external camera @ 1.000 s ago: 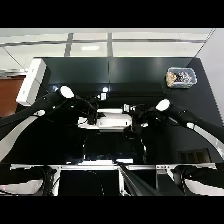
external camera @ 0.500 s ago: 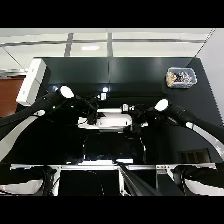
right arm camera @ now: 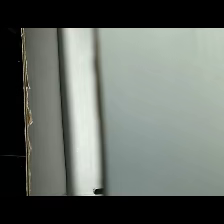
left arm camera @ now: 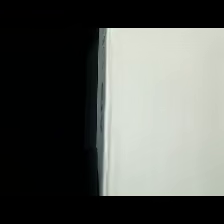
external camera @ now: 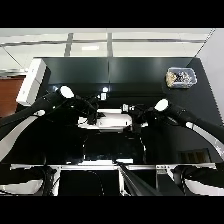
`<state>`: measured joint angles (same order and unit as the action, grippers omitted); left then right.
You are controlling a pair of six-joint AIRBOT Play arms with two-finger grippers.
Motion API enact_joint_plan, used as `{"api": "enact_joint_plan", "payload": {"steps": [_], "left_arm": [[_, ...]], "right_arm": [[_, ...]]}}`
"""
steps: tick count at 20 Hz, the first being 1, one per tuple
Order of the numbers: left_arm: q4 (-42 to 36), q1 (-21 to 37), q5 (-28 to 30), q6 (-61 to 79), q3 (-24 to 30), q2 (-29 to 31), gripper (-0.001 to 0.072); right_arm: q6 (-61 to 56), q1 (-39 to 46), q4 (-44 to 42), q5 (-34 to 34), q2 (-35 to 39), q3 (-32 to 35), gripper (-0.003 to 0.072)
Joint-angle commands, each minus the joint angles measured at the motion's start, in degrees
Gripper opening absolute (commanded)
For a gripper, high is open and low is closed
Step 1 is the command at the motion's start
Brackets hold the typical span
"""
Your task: Fold the box and place the chain.
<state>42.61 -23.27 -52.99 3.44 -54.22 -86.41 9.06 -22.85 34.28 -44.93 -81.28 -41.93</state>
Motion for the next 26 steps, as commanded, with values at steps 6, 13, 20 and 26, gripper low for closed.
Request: {"api": "enact_joint_plan", "payload": {"steps": [6, 13, 20, 26], "left_arm": [[0.02, -0.02, 0.0, -0.04, -0.04, 0.02, 0.0025], [0.02, -0.02, 0.0, -0.02, -0.04, 0.02, 0.0025], [0.0, -0.02, 0.04, -0.02, -0.04, 0.02, 0.0025], [0.31, 0.2, 0.26, -3.39, -0.07, 0.9, 0.0292]], "right_arm": [[-0.11, 1.75, -0.26, -1.73, 0.0, 0.02, 0.0686], [-2.01, -0.04, 1.9, 0.59, -0.02, 0.11, 0.0685], [-2.03, -0.35, 2.47, 0.63, -0.02, 0.15, 0.0547], [-2.82, -0.63, 2.86, 1.64, -0.02, 0.26, 0.0455]]}}
